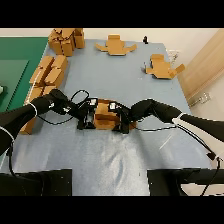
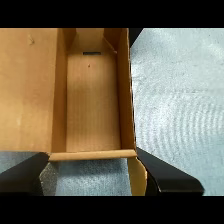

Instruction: Fold the box.

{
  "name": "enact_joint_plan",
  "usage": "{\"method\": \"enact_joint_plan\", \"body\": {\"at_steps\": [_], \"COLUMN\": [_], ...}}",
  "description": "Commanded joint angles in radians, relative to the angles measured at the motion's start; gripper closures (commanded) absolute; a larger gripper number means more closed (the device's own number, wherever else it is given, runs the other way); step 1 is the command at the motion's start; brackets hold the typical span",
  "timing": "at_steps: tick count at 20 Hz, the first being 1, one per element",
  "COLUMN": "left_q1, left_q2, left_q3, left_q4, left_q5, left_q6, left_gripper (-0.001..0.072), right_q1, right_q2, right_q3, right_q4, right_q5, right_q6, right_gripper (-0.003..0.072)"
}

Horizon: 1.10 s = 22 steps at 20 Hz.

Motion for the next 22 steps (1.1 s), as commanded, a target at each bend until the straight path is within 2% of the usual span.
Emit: {"method": "enact_joint_plan", "body": {"at_steps": [1, 2, 4, 6, 11, 18, 22], "left_q1": [-0.001, -0.001, -0.001, -0.001, -0.001, -0.001, -0.001], "left_q2": [0.000, 0.000, 0.000, 0.000, 0.000, 0.000, 0.000], "left_q3": [0.001, 0.001, 0.001, 0.001, 0.001, 0.001, 0.001], "left_q4": [0.000, 0.003, 0.007, 0.008, 0.011, 0.023, 0.029], "left_q5": [-0.036, -0.035, -0.035, -0.032, -0.024, -0.016, -0.018], "left_q6": [0.001, 0.001, 0.001, 0.001, 0.000, 0.000, -0.008], "left_gripper": [0.0599, 0.0599, 0.0600, 0.0600, 0.0600, 0.0600, 0.0600], "right_q1": [0.000, 0.000, -0.001, -0.006, -0.031, -0.095, -0.113], "right_q2": [0.000, 0.000, 0.001, 0.010, 0.069, 0.167, 0.282], "right_q3": [0.000, 0.000, 0.000, 0.000, 0.000, 0.000, 0.002], "right_q4": [0.000, -0.001, -0.013, -0.043, -0.079, -0.085, -0.066], "right_q5": [0.002, 0.002, 0.003, -0.001, -0.034, -0.222, -0.292], "right_q6": [-0.001, 0.000, 0.008, 0.059, 0.075, 0.105, 0.217], "right_gripper": [0.0350, 0.0309, 0.0034, -0.0020, -0.0031, -0.0031, -0.0027]}}
